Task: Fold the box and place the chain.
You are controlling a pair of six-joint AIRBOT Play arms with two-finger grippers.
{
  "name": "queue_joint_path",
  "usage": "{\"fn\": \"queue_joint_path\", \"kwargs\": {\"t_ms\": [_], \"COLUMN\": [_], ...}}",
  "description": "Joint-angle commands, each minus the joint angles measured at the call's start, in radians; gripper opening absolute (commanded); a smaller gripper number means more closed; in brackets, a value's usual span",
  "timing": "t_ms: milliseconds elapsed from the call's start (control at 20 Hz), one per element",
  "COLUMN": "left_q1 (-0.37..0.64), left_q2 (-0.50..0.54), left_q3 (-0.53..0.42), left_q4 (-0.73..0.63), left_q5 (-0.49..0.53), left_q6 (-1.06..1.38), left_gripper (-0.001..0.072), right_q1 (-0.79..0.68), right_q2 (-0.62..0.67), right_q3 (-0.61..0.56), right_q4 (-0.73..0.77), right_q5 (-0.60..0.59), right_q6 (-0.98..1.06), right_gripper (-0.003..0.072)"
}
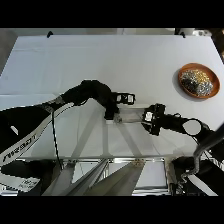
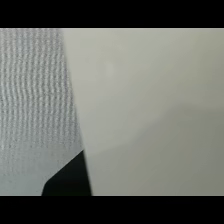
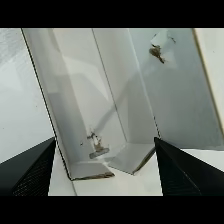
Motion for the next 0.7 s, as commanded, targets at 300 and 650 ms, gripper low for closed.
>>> {"fn": "queue_joint_path", "kwargs": {"t_ms": [300, 650], "left_q1": [0.000, 0.000], "left_q2": [0.000, 0.000], "left_q3": [0.000, 0.000], "left_q4": [0.000, 0.000], "left_q5": [0.000, 0.000], "left_q6": [0.000, 0.001], "left_gripper": [0.0014, 0.0014], "right_q1": [-0.089, -0.116], "right_q2": [-0.022, -0.023], "right_q3": [0.038, 0.038], "right_q4": [0.015, 0.070], "right_q5": [0.118, 0.121], "right_q6": [-0.011, -0.092], "right_gripper": [0.0681, 0.0681]}}
